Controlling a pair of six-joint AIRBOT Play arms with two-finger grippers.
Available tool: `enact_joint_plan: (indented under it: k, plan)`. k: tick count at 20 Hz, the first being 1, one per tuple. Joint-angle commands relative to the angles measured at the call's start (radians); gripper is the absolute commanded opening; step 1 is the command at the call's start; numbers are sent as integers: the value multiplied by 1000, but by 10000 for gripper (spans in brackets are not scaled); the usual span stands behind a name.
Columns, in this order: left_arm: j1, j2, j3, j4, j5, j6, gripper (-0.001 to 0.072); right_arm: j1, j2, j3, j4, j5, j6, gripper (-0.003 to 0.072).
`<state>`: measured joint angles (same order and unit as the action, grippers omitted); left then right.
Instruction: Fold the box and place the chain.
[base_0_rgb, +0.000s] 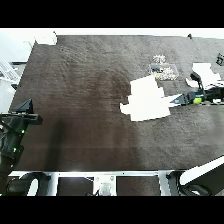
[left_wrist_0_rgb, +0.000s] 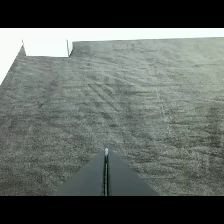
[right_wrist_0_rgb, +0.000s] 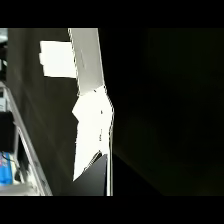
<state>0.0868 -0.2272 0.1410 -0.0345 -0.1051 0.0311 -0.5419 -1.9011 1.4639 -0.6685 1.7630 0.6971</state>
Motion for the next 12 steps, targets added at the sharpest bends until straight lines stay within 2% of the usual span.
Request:
enact_joint_plan:
  k: [1,5,7,12]
  plan:
    - [1,0,0,0,0,0,20,109,92,-153,152,-158,39,3]
    - [1,0,0,1,48,4,20,245,156,-261,203,-354,131,3]
    - [0,0,0,1,93,3,20,319,156,-264,209,-401,141,3]
    - [1,0,0,1,95,4,20,444,155,-264,173,-580,164,3]
